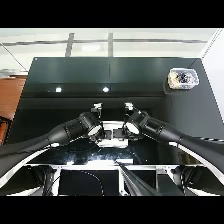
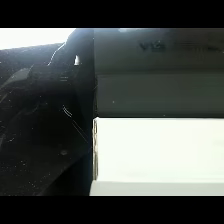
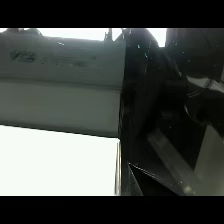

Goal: Fold the box and place the chain.

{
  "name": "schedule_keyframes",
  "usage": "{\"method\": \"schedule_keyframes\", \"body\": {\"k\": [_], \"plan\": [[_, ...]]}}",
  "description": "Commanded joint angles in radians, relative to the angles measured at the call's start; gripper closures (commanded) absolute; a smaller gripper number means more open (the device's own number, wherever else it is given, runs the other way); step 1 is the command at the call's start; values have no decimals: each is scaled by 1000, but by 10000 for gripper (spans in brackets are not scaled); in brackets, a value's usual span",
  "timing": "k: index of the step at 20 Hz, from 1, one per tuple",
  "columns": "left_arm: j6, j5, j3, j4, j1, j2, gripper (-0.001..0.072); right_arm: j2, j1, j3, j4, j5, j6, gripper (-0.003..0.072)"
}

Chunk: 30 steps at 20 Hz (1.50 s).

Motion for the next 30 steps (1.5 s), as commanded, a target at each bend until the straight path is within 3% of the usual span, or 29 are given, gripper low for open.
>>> {"method": "schedule_keyframes", "body": {"k": [1, 4, 8, 10, 13, 15, 17, 18, 19, 21, 24, 27, 30], "plan": [[-1, 0, 0, 0, 1, 0, 679, 42, -2, 1, -5, 8, -44, 313], [-1, -1, 0, 0, 1, 0, 679, 136, -2, 1, 2, 42, -120, 314], [-1, -1, 0, 0, 1, 0, 679, 376, -12, 1, -9, 155, -262, 313], [-1, -1, 0, 0, 1, 0, 679, 502, -63, 1, -146, 249, -296, 314], [-1, 0, 0, 1, 1, 0, 679, 608, -166, -16, -542, 332, -350, 314], [-1, -1, 0, 0, 1, 0, 679, 612, -284, -60, -701, 274, -351, 314], [-1, -2, 0, 0, 1, 0, 679, 611, -442, -143, -712, 74, -340, 310], [-1, -2, 0, 0, 1, 0, 679, 604, -520, -189, -702, -39, -330, 88], [-1, -2, 0, 0, 1, 0, 679, 579, -602, -219, -679, -140, -326, -13], [-1, -2, 0, -4, 1, 0, 679, 469, -768, -187, -531, -268, -311, -13], [-1, 1, 0, -4, 1, 0, 679, 206, -982, 45, -191, -314, -370, -12], [-1, 1, 0, -5, 1, 0, 679, -67, -1090, 328, 39, -211, -398, -10], [-1, 1, 0, -4, 1, 0, 679, -298, -1129, 599, 174, -23, -338, 96]]}}
